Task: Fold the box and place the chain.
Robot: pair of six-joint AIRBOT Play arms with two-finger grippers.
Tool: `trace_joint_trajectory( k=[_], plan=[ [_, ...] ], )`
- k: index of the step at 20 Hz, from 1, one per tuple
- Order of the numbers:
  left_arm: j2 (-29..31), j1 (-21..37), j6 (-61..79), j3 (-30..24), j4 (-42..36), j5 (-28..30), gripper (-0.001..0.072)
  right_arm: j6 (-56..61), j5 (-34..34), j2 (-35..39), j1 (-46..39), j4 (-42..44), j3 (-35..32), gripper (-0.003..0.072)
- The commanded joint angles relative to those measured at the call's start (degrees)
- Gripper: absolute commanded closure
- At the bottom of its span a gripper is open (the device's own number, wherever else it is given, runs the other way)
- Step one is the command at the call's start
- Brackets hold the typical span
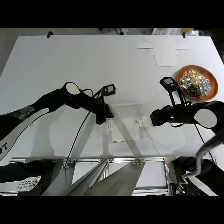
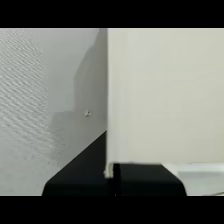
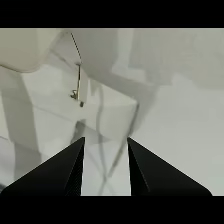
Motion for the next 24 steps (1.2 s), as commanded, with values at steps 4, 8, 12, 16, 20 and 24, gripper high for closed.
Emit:
trace_joint_trajectory(
  k=[4,8,12,16,20,24],
  plan=[
    [0.26,-2.40,5.75,0.42,3.80,5.01,0.0708,-4.57,7.02,1.09,0.04,-1.55,2.19,0.0379],
    [-1.20,-2.43,8.44,0.42,3.04,4.94,0.0708,-4.57,7.15,1.18,0.04,-1.53,2.19,0.0379],
    [-2.62,-2.43,11.47,0.42,-1.57,5.01,0.0707,-4.57,7.15,1.18,0.04,-1.53,2.19,0.0380],
    [-3.43,-2.40,12.17,0.42,-1.92,5.03,0.0705,-4.57,7.15,1.18,0.04,-1.53,2.19,0.0380],
    [-4.22,-2.43,12.17,0.42,-1.92,5.03,0.0705,-4.76,7.17,1.18,0.04,-1.53,2.19,0.0381],
    [-4.26,-2.43,12.20,0.42,-1.60,5.05,0.0707,-6.03,7.15,1.18,0.04,-1.51,2.16,0.0384]
  ],
)
